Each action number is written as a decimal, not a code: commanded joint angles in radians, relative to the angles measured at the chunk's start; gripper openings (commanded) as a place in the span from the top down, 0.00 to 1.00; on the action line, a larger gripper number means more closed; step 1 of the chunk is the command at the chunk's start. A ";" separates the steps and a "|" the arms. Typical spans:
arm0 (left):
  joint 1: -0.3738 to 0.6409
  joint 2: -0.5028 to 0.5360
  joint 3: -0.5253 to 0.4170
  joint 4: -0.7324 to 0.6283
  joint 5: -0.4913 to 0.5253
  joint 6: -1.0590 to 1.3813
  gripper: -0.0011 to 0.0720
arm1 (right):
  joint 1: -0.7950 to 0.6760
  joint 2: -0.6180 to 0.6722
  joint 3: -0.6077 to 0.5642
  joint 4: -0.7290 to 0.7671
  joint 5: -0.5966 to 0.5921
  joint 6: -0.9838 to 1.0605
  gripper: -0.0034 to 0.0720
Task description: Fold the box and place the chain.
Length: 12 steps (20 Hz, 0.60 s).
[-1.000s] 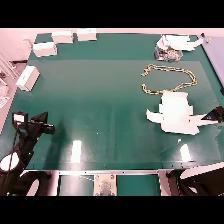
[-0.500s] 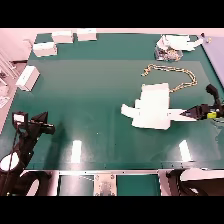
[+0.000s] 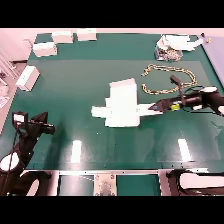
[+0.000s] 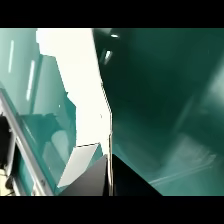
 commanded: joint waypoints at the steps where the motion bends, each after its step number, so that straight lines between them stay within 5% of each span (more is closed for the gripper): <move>1: 0.000 0.001 0.000 0.000 0.000 0.000 0.96 | 0.141 0.003 -0.003 0.049 -0.212 0.074 0.94; 12: 0.000 0.001 0.001 0.001 0.017 0.000 0.96 | 0.261 -0.180 0.195 0.101 -0.317 0.072 0.94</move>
